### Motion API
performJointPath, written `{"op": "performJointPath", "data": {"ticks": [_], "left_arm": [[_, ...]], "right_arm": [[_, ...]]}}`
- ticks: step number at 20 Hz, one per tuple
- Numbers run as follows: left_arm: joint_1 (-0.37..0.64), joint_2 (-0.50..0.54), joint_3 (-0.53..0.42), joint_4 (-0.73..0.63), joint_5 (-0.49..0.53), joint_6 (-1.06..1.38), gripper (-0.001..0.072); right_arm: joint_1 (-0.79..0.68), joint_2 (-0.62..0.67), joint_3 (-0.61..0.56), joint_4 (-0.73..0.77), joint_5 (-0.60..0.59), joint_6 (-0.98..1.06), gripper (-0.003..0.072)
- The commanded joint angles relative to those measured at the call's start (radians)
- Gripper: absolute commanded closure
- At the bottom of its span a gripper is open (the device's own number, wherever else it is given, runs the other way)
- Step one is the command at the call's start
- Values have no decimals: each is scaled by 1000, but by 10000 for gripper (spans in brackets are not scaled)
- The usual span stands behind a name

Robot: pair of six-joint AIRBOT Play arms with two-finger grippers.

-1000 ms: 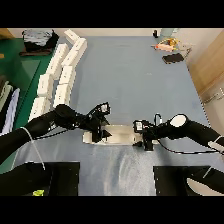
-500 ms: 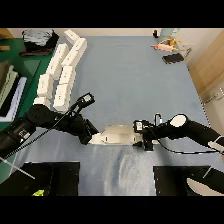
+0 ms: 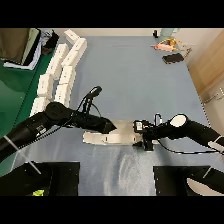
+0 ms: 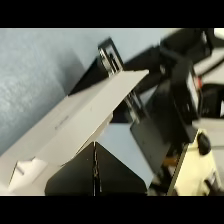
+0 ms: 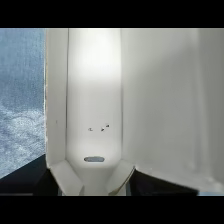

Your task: Fold the box.

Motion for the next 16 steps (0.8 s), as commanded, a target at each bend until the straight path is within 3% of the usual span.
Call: {"op": "performJointPath", "data": {"ticks": [1, 7, 16], "left_arm": [[-12, -127, 50, -60, 170, -100, 698], [-12, -290, 51, 75, 175, -389, 699], [-12, -309, 85, 75, 172, -397, 698]], "right_arm": [[0, 1, 0, 0, 0, 0, 163], [0, 1, 0, 0, 0, 0, 164], [0, 1, 0, 0, 0, 0, 164]]}}
